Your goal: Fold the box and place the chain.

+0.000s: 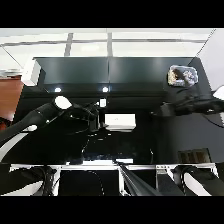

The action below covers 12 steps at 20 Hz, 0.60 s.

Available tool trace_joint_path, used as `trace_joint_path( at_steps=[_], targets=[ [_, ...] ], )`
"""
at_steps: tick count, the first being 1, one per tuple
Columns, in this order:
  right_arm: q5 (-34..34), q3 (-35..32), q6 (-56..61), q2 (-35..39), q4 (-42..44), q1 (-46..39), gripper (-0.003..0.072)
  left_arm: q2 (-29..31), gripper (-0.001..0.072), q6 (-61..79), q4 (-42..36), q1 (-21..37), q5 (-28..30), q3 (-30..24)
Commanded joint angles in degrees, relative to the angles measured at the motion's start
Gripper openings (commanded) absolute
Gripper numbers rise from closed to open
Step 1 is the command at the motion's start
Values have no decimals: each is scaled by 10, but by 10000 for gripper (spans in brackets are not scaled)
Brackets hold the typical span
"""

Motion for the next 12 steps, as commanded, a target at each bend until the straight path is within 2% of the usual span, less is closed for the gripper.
trace_joint_path(
  at_steps=[1, 4, 7, 9, 12],
  targets=[
    [36, 3, 16, 61, -59, -58, 13, 36, 716, -21, 22, -4, -37, 31],
    [10, 2, 16, 62, -57, -59, 13, 22, 711, -62, 23, -43, -29, 75],
    [-16, 0, 15, 62, -56, -59, 13, -42, 710, -123, 23, -87, -20, 139],
    [-18, 0, 14, 62, -57, -59, 13, -87, 710, -175, 23, -96, -22, 174],
    [-18, 0, 10, 62, -57, -59, 14, -118, 710, -194, 30, -96, -24, 186]
  ],
)
